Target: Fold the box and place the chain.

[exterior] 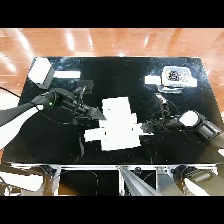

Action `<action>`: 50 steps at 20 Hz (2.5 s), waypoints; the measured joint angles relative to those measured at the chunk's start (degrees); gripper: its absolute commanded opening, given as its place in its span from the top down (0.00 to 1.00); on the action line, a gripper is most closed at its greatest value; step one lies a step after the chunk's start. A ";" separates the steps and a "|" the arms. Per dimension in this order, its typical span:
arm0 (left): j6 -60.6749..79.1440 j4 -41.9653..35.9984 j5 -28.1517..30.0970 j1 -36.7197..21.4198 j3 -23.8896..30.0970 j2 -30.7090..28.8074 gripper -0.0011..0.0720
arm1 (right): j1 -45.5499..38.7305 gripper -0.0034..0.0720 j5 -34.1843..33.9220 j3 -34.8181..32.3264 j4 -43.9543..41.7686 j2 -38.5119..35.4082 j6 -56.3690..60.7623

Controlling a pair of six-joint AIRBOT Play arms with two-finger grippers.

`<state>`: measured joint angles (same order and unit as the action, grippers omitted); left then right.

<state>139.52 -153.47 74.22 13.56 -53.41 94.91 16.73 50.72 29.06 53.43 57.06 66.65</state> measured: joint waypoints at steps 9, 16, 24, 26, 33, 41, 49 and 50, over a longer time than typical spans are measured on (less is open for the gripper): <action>6.91 -1.77 -0.90 3.04 -0.92 1.25 0.14 | 0.00 0.91 -0.04 0.00 -0.02 0.00 0.02; 7.76 -1.22 -0.57 3.30 -3.85 3.13 0.42 | 0.00 0.91 -0.02 0.00 -0.02 0.00 0.04; 10.84 -0.44 4.42 3.34 -6.95 5.64 0.96 | 0.00 0.91 0.02 0.00 0.04 0.02 0.04; 11.96 -0.20 4.87 3.34 -7.10 5.75 0.96 | 0.00 0.91 0.09 0.00 0.04 0.02 0.04; 14.14 0.42 6.58 3.37 -7.48 5.86 0.96 | 0.00 0.91 0.02 0.00 0.04 0.02 0.04; 22.75 6.21 5.44 5.31 -7.93 4.44 0.96 | -0.63 0.02 2.64 2.95 2.93 0.02 0.15; 31.01 6.25 -4.68 6.71 -7.82 -2.69 0.97 | -9.77 0.02 16.44 20.76 15.30 -1.18 1.95; 31.34 6.08 -5.20 6.97 -7.56 -3.65 0.96 | -10.43 0.02 17.25 22.40 16.15 -1.29 1.97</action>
<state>170.87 -147.39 69.01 20.53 -60.97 91.26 6.31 67.96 51.46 69.58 55.77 68.62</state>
